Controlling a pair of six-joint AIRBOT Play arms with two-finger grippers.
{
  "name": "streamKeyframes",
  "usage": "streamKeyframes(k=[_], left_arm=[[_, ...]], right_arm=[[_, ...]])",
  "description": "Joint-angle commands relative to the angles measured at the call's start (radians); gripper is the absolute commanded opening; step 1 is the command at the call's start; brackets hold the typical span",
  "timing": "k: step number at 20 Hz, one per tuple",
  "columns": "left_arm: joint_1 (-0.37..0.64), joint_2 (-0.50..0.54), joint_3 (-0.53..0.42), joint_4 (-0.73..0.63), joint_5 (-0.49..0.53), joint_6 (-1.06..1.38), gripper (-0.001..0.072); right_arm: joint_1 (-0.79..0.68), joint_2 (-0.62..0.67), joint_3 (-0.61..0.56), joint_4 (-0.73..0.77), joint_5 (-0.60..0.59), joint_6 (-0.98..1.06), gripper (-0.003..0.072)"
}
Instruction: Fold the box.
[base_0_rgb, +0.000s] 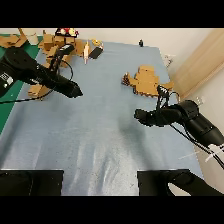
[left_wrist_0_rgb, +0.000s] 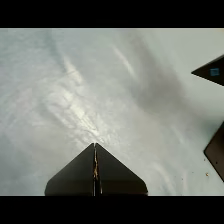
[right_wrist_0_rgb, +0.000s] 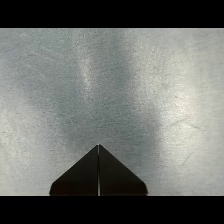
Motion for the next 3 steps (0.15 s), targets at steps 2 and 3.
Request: streamKeyframes(k=[2, 3], left_arm=[[-0.04, -0.002, 0.001, -0.003, -0.003, -0.011, 0.001], [-0.04, -0.002, 0.001, -0.003, -0.002, -0.011, 0.001]], right_arm=[[0.0, 0.001, 0.001, 0.0, 0.0, 0.0, 0.0004], [0.0, 0.001, 0.001, 0.0, 0.0, 0.0, 0.0004]])
